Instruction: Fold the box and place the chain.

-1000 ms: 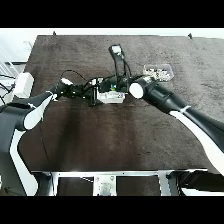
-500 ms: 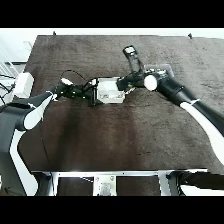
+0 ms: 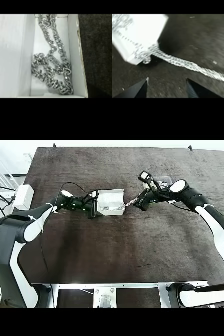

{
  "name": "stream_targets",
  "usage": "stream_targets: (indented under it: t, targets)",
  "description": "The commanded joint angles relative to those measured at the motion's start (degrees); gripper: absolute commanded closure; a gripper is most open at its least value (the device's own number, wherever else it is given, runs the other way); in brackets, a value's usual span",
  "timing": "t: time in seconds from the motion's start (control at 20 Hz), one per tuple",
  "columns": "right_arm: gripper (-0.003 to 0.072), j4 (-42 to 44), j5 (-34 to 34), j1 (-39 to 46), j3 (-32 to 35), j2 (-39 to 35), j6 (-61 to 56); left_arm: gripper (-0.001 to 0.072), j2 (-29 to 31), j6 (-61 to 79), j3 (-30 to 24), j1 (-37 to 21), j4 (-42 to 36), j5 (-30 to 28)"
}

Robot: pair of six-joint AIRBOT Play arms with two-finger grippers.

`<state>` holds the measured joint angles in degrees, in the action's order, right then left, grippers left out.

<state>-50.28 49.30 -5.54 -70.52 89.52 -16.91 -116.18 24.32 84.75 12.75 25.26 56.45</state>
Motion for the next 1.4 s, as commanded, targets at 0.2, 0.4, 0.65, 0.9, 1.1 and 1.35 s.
stream_targets:
  t: [0.2,0.4,0.65,0.9,1.1,1.35]
  targets:
    - [0.0023,11.7,2.6,0.3,0.0,7.4,26.3,0.0404,0.0,0.0,0.1,0.0,0.0,0.0]
    - [0.0023,15.8,2.3,0.3,-0.7,8.8,32.7,0.0403,0.0,0.0,0.1,0.0,0.0,0.0]
    - [0.0023,15.8,4.6,0.3,-5.4,12.5,32.5,0.0404,0.0,0.0,0.1,0.0,0.0,0.0]
    - [0.0023,15.8,5.2,0.1,-6.6,14.1,32.6,0.0403,0.0,0.0,0.1,0.0,0.0,0.0]
    - [0.0028,15.2,5.4,-0.9,-8.2,16.0,32.6,0.0404,0.0,0.0,0.1,0.0,0.0,0.0]
    - [0.0271,14.0,5.4,-1.3,-8.4,16.3,32.6,0.0403,0.0,0.0,0.1,0.0,0.0,0.0]
